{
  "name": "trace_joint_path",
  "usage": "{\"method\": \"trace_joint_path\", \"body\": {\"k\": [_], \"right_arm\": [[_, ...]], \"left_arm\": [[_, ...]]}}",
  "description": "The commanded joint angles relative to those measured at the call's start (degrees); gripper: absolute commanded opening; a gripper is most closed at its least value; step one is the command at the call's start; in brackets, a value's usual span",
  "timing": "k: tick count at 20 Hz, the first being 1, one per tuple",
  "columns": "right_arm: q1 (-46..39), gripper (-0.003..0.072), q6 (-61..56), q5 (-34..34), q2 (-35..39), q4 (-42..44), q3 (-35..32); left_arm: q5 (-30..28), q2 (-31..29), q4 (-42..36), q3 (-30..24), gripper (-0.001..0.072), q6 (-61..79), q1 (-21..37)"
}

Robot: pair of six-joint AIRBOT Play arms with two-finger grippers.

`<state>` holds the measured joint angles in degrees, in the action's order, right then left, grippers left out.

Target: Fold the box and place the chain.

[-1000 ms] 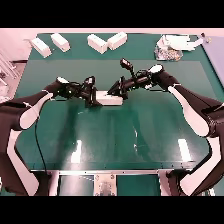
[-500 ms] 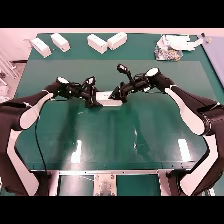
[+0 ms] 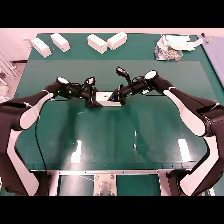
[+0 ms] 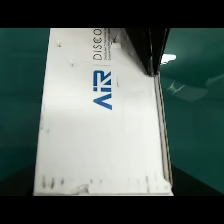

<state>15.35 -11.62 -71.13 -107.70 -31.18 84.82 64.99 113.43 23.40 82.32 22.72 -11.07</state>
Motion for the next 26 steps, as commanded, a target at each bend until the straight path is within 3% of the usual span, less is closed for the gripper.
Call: {"method": "trace_joint_path", "body": {"k": [1,6,8,12,18,21,26], "right_arm": [[-0.22,0.0012,-0.7,-0.85,5.95,5.05,1.92],[-1.79,0.001,-11.74,4.42,18.49,2.78,2.64],[-3.21,0.0009,-17.73,8.79,23.98,-1.73,-0.48],[-6.12,0.0009,-24.94,21.14,39.89,-11.26,-18.38],[-12.24,0.0011,-28.5,37.57,58.95,-11.96,-48.06],[-14.23,0.0011,-28.5,38.71,62.31,-11.93,-54.71],[-14.82,0.0012,-28.48,39.6,62.45,-11.96,-56.06]], "left_arm": [[-0.02,-0.04,0.09,0.04,0.0513,0.24,0.07],[-0.02,-0.04,0.11,0.04,0.0513,0.24,0.07],[0.0,-0.04,0.11,0.04,0.0513,0.24,0.07],[-0.02,-0.04,0.02,0.04,0.0513,0.24,0.07],[0.13,-0.04,-0.04,0.02,0.0513,0.22,0.07],[0.11,-0.04,-0.04,0.04,0.0513,0.22,0.07],[1.62,-0.04,-1.57,0.04,0.0513,0.22,0.07]]}}
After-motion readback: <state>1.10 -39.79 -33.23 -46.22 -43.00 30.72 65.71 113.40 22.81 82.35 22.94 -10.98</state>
